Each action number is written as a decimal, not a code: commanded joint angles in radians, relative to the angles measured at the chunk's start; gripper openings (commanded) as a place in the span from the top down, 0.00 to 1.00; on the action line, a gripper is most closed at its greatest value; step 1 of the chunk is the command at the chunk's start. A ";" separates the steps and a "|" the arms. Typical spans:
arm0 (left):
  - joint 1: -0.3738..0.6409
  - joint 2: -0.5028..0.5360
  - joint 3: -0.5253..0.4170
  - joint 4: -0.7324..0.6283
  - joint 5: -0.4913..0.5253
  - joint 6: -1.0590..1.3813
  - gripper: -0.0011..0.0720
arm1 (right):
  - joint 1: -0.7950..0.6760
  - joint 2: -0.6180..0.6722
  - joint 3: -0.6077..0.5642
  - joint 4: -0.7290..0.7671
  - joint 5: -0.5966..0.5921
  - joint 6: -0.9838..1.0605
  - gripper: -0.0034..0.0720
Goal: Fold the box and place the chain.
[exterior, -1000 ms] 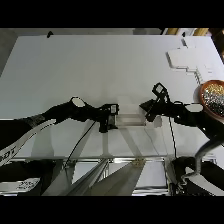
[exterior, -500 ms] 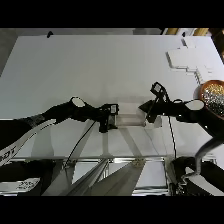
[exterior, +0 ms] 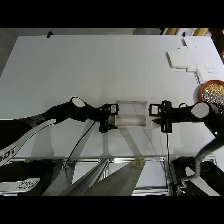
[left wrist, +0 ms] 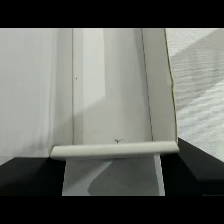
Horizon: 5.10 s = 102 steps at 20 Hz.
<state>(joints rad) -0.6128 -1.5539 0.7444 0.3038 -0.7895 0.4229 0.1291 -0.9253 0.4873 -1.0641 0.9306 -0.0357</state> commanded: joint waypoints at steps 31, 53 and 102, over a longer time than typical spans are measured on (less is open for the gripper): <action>0.000 0.000 0.000 0.000 0.000 0.000 0.87 | 0.105 -0.103 -0.003 0.172 -0.001 -0.045 0.57; 0.000 0.000 0.000 0.000 0.000 -0.001 0.87 | -0.338 0.201 -0.003 -0.118 -0.081 0.893 0.93; 0.000 0.000 0.000 0.000 0.000 0.000 0.87 | -0.238 -0.040 -0.032 0.330 0.148 0.904 0.42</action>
<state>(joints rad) -0.6128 -1.5539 0.7441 0.3035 -0.7898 0.4221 -0.1101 -1.0153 0.4549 -0.7601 1.0935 0.8333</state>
